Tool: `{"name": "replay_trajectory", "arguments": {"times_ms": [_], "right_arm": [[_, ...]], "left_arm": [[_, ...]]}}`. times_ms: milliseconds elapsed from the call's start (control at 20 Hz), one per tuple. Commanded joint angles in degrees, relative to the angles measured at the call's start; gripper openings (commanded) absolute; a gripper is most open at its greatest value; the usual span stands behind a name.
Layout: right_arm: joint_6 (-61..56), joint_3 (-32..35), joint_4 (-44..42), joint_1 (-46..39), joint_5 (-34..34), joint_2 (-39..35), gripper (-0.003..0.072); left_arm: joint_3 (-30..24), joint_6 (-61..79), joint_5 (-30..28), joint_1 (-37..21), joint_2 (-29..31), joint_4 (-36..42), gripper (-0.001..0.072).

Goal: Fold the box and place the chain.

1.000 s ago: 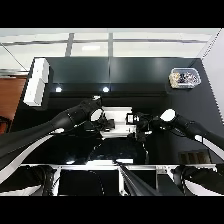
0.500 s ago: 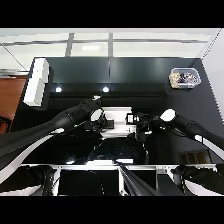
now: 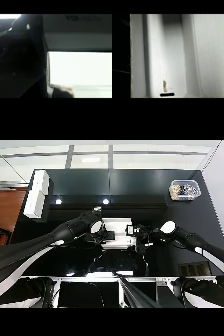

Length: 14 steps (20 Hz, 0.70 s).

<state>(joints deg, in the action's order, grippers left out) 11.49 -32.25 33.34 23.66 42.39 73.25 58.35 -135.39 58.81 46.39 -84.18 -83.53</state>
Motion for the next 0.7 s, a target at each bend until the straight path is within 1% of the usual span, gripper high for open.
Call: {"name": "replay_trajectory", "arguments": {"times_ms": [0, 100, 250, 350, 500, 550, 650], "right_arm": [[-4.4, 0.0, 1.3, 0.0, -0.4, -0.6, 0.0707], [-6.8, 0.0, 5.3, 0.0, 1.0, -3.1, 0.0706], [-9.0, 0.0, 13.4, -0.1, 5.8, -8.2, 0.0705], [-10.1, 0.0, 16.0, -0.1, 7.5, -10.9, 0.0705], [-10.4, 0.0, 16.2, -0.1, 7.0, -11.5, 0.0705], [-10.4, 0.0, 16.0, 0.0, 5.9, -11.5, 0.0704], [-10.0, 0.0, 16.4, 0.0, 1.6, -11.5, 0.0705]], "left_arm": [[0.0, 0.2, -0.1, 0.0, 0.0, -0.6, 0.0028], [0.0, 0.2, -0.1, -0.1, 0.0, -0.7, 0.0028], [0.0, 0.2, -0.1, -0.1, 0.0, -1.4, 0.0028], [0.0, 0.2, -0.1, -0.1, 0.0, -1.5, 0.0028], [0.0, 0.2, 0.0, 0.0, 0.0, -1.4, 0.0028], [0.0, 0.2, 0.0, 0.0, 0.0, -1.4, 0.0028], [0.0, 0.6, 0.1, 0.0, 0.0, -1.4, 0.0028]]}}
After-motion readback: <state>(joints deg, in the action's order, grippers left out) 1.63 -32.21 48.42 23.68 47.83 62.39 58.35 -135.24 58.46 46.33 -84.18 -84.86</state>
